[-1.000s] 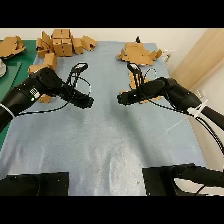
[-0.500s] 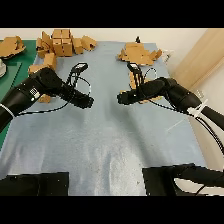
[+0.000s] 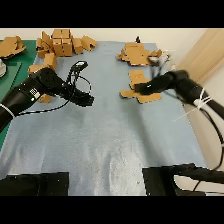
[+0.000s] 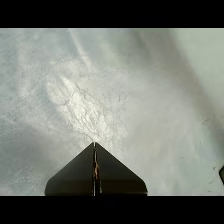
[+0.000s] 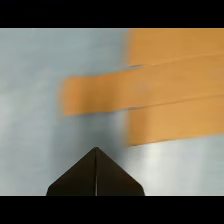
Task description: Fold the box.
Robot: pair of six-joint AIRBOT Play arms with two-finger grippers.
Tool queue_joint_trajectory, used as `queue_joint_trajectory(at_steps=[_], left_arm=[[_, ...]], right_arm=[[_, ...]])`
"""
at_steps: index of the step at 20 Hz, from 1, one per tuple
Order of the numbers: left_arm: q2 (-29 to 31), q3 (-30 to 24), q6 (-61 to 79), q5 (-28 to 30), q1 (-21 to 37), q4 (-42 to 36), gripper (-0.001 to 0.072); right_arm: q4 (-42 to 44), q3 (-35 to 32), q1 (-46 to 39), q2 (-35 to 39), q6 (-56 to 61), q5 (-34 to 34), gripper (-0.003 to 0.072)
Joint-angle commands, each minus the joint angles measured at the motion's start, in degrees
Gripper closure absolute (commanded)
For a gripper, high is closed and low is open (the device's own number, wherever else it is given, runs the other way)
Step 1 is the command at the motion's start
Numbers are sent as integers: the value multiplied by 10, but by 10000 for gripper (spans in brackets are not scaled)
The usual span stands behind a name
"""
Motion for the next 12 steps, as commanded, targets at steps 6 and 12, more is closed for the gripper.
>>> queue_joint_trajectory(at_steps=[6, 12], left_arm=[[0, 0, -77, 37, 1, -3, 699], [0, 0, -88, 51, 1, -3, 699]], right_arm=[[290, 240, -386, -225, -233, -43, 298], [379, 339, -409, -355, -335, -99, 239]])
